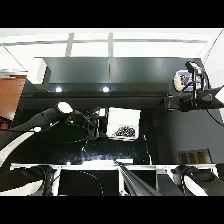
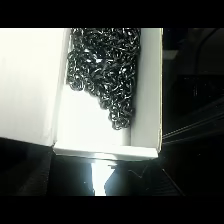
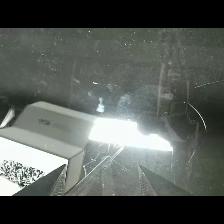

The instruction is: Fold the box and place the chain.

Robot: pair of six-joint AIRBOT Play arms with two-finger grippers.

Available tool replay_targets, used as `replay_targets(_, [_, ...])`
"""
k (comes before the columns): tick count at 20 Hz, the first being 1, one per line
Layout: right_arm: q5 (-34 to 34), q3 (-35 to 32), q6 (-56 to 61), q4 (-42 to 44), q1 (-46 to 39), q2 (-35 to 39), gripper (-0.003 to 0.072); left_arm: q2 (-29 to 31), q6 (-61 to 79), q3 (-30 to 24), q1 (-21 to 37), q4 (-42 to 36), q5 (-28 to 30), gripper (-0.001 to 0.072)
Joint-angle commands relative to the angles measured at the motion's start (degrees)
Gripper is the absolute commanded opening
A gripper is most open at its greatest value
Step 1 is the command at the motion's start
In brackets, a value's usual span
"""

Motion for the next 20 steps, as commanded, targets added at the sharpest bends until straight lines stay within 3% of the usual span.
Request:
replay_targets(1, [0.0,0.0,0.0,0.0,0.0,0.0,0.0519,0.0,-0.1,0.1,-1.6,0.4,0.0,0.0712])
replay_targets(6, [0.0,0.0,0.0,0.0,0.0,0.0,0.0519,0.0,-1.6,0.1,-2.4,0.3,2.1,0.0712])
replay_targets(8, [0.0,0.0,0.0,0.0,0.0,0.0,0.0519,0.0,-3.2,0.1,-3.3,0.7,4.2,0.0673])
replay_targets(11, [-0.4,0.0,0.0,0.0,0.0,0.0,0.0519,0.0,-4.8,0.1,-4.5,2.5,5.9,0.0370])
replay_targets(12, [-0.5,0.0,0.0,0.0,0.0,0.0,0.0519,0.0,-4.8,0.1,-4.8,2.8,5.8,0.0349])
replay_targets(14, [-1.4,0.0,-0.9,0.3,0.0,-0.1,0.0531,0.0,-4.9,0.1,-5.0,3.2,5.9,0.0350])
replay_targets(15, [-2.4,0.0,-1.2,0.8,0.0,-0.5,0.0708,0.0,-4.9,0.1,-5.0,3.3,5.9,0.0350])
replay_targets(20, [-11.1,0.1,-9.3,12.9,1.8,-8.2,0.0713,0.0,-4.9,0.1,-5.0,3.3,5.9,0.0351])
